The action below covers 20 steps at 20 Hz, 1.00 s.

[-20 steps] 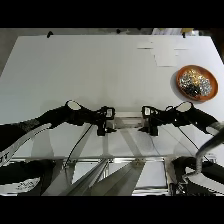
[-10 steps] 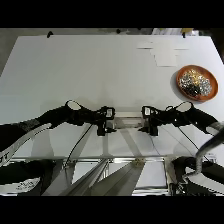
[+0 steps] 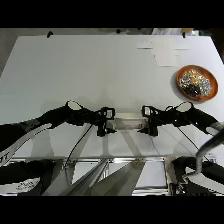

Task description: Fold the box and place the chain.

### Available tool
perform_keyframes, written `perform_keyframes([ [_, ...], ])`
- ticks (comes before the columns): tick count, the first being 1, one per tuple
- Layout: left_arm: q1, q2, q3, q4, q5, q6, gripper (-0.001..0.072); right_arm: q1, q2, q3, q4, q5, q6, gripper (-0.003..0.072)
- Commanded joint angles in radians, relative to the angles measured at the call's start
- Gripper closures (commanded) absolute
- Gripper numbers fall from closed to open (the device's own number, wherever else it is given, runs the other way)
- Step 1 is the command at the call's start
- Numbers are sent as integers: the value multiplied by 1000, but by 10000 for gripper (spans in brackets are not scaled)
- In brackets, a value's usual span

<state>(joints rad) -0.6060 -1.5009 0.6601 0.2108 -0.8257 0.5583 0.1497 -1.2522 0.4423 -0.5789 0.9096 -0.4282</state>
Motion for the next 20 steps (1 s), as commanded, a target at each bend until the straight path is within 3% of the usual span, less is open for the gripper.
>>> perform_keyframes([
  [1, 0, 0, 1, -1, 6, -1, 497, 0, 26, 0, -44, 1, 58, 12],
  [13, 0, 0, 1, -1, 6, -1, 497, 0, 341, 0, -404, -8, 416, 36],
  [16, 0, 0, 1, -1, 6, -1, 497, 0, 449, 0, -398, -5, 467, 35],
  [20, 0, 0, 1, -1, 6, -1, 497, 0, 508, 0, -274, 23, 484, 36],
])
